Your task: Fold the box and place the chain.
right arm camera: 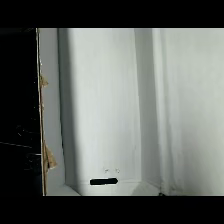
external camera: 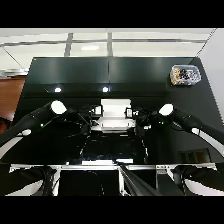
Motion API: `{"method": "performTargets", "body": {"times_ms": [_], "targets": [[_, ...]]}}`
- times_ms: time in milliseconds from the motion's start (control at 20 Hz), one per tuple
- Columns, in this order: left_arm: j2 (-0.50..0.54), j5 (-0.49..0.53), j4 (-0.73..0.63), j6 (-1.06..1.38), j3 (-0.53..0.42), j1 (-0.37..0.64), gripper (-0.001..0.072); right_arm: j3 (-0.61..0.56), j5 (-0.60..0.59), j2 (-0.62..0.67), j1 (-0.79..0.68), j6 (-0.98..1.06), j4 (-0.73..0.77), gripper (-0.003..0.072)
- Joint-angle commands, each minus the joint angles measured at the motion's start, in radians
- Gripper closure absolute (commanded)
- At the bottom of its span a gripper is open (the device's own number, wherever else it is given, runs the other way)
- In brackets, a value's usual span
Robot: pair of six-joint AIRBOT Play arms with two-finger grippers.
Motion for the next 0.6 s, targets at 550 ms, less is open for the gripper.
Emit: {"method": "performTargets", "body": {"times_ms": [550], "targets": [[-0.100,0.019,-0.291,0.021,0.006,-0.025,0.0490,-0.001,0.000,-0.001,0.001,0.000,0.000,0.0492]]}}
